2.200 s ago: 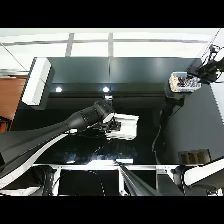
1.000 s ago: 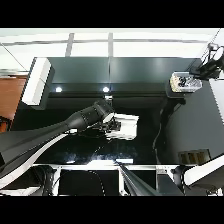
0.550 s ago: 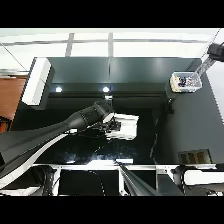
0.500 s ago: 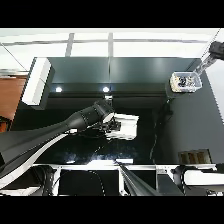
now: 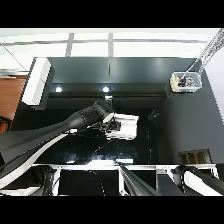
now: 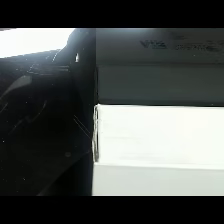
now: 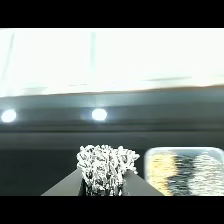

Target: Fold the box and place the chain.

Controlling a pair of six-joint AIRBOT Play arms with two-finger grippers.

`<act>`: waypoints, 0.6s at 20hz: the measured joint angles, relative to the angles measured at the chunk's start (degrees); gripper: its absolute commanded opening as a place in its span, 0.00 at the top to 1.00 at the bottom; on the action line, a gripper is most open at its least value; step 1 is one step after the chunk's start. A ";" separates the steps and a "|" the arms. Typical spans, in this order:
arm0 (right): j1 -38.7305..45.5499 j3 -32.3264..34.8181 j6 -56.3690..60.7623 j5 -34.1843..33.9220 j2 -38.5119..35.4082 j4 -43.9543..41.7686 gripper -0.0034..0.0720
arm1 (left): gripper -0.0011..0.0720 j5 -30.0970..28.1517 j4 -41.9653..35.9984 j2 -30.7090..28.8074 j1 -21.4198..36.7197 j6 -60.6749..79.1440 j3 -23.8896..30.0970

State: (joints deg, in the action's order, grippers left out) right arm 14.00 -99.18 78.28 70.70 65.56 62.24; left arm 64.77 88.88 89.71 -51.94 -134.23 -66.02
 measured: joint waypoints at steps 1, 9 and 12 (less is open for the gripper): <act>-1.36 1.03 -0.33 0.92 -2.05 -0.57 0.95 | 0.95 0.00 0.00 0.00 0.00 0.02 0.00; -14.64 17.86 -3.85 13.16 -14.40 -3.26 0.95 | 0.95 0.00 0.00 -0.02 0.00 0.02 0.00; -20.33 23.02 -3.98 15.28 -15.91 -5.55 0.95 | 0.95 -0.02 0.00 0.00 0.00 0.02 0.00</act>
State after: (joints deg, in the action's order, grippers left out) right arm -6.33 -76.16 74.30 85.97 49.65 56.69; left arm 64.75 88.88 89.71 -51.94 -134.21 -66.02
